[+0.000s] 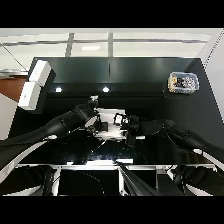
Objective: Fold the box and place the chain.
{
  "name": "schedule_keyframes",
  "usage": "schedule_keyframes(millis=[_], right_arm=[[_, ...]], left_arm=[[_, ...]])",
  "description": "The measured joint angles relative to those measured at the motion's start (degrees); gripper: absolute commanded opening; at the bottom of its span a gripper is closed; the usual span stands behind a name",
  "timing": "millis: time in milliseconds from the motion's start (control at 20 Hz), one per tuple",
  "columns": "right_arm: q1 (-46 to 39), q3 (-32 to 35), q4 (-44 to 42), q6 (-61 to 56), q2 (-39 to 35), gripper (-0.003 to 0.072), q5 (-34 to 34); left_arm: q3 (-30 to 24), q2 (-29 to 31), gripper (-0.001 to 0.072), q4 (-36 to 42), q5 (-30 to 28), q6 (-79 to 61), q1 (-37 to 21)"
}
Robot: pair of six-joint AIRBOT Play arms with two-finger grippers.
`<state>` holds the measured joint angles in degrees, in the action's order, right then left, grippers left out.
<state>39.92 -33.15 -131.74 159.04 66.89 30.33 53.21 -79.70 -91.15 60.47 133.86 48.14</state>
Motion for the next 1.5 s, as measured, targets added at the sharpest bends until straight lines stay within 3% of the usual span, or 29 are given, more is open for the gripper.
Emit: schedule_keyframes(millis=[300,350,400,600,650,800,850,900,950,1250,1500], right_arm=[[0.00,-0.02,0.15,0.13,0.00,0.0210,0.09],[0.00,-0.02,0.17,0.13,0.00,0.0244,0.09],[0.00,-0.02,0.17,0.11,0.00,0.0390,0.11],[0.00,-0.02,0.22,0.13,0.00,0.0396,0.24],[0.00,-0.02,0.22,0.13,0.00,0.0204,0.24],[0.00,-0.02,0.35,0.15,0.00,0.0187,0.20],[0.00,-0.02,0.35,0.15,0.00,0.0155,0.22],[0.00,-0.02,0.50,0.15,0.00,0.0045,0.26],[-0.13,-0.02,1.05,0.02,-0.07,0.0022,0.52],[-5.40,-0.02,4.55,-7.54,-3.21,0.0021,6.49],[-17.77,-0.07,5.57,-25.68,-11.17,0.0022,14.19]], left_arm=[[0.02,0.00,0.0026,0.11,0.07,-0.07,0.00],[0.02,0.00,0.0026,0.11,0.07,-0.07,0.00],[0.02,0.00,0.0026,0.13,0.07,-0.09,0.00],[0.02,0.00,0.0026,0.13,0.11,-0.09,0.00],[0.02,0.00,0.0026,0.13,0.11,-0.07,0.00],[0.02,0.00,0.0026,0.15,0.13,-0.17,0.00],[0.02,0.00,0.0026,0.15,0.13,-0.17,0.00],[0.02,0.00,0.0026,0.15,0.15,-0.17,0.00],[0.02,0.00,0.0026,0.15,0.13,-0.17,0.00],[0.02,0.00,0.0026,0.09,0.13,-0.13,0.00],[0.02,0.00,0.0026,0.04,0.11,-0.09,0.00]])
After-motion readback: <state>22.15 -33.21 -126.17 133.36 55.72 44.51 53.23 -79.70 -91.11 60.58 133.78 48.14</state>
